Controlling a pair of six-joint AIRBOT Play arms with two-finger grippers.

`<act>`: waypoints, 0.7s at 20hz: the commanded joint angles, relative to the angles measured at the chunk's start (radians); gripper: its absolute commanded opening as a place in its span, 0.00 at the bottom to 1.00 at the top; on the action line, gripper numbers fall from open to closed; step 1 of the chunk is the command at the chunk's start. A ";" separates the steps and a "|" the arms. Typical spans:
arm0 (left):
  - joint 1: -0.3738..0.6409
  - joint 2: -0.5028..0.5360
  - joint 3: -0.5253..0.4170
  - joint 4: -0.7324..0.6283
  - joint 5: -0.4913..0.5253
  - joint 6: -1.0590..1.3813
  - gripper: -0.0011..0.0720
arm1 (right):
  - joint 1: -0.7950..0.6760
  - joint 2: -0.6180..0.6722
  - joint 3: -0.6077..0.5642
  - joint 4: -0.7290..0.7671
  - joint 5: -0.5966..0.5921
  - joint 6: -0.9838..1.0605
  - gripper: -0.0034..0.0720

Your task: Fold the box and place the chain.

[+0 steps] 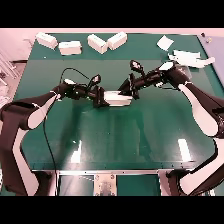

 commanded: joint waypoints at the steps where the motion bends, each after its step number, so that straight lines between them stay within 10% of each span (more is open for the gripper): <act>1: 0.001 0.001 0.000 0.000 0.003 0.001 0.75 | 0.001 0.012 -0.003 0.003 0.066 0.006 0.41; 5: 0.001 0.000 0.000 0.000 0.002 0.001 0.75 | 0.000 0.012 -0.007 -0.080 0.067 0.020 0.40; 14: 0.001 0.000 0.000 0.000 0.002 0.001 0.75 | 0.011 0.011 -0.007 -0.083 -0.075 0.011 0.85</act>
